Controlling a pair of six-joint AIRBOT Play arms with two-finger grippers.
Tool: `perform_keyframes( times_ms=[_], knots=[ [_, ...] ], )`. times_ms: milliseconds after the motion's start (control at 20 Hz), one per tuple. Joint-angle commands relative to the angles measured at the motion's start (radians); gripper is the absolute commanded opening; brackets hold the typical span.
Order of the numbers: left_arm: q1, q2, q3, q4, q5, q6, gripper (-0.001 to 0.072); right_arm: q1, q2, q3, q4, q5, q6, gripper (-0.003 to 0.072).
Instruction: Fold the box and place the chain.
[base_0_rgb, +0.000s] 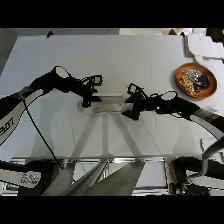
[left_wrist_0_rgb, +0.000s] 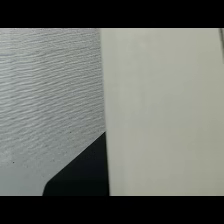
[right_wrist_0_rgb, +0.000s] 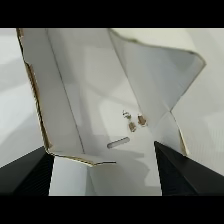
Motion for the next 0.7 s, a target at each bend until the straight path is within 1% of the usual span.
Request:
perform_keyframes(
  times_ms=[0,150,400,650],
  knots=[
    [0.0,-0.001,0.0,0.0,0.0,0.0,0.0009,-0.005,-0.002,0.001,-0.076,0.019,0.1,0.0688],
    [0.0,-0.001,0.0,0.0,0.0,0.0,0.0009,-0.005,-0.002,0.001,-0.096,0.016,0.175,0.0688],
    [0.0,-0.001,0.0,0.0,0.0,0.0,0.0009,-0.005,-0.002,0.001,-0.087,-0.013,0.2,0.0688],
    [0.0,-0.001,0.0,0.0,0.0,0.0,0.0009,-0.005,-0.002,0.001,-0.082,-0.01,0.079,0.0688]
  ],
)
